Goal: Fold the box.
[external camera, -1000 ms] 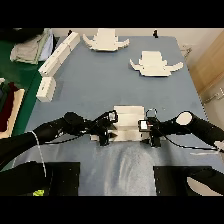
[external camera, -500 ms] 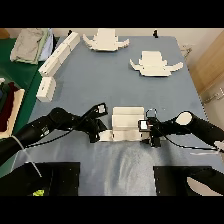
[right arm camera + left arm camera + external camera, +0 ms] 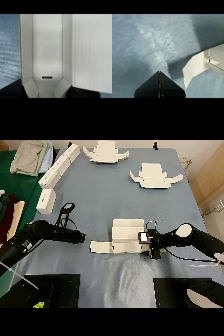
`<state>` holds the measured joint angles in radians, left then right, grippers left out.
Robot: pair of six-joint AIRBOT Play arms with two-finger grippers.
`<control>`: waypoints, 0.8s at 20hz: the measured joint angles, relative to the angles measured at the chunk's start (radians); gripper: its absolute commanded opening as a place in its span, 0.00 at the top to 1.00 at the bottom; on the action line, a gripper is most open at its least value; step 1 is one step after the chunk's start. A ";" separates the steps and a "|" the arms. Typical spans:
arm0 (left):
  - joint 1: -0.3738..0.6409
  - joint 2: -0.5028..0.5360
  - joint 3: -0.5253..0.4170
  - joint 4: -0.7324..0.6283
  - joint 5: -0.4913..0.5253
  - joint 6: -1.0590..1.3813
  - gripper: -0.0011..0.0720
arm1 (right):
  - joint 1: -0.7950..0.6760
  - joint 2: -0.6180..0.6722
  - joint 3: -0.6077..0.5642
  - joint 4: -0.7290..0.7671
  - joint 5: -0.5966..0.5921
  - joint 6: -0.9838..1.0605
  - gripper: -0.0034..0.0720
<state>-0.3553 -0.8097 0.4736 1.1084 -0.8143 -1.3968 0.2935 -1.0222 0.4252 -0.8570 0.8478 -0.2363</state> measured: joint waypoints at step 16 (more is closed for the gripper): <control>-0.222 -0.202 -0.006 -0.437 0.126 -0.011 0.97 | 0.000 0.000 0.000 0.000 0.000 0.000 0.28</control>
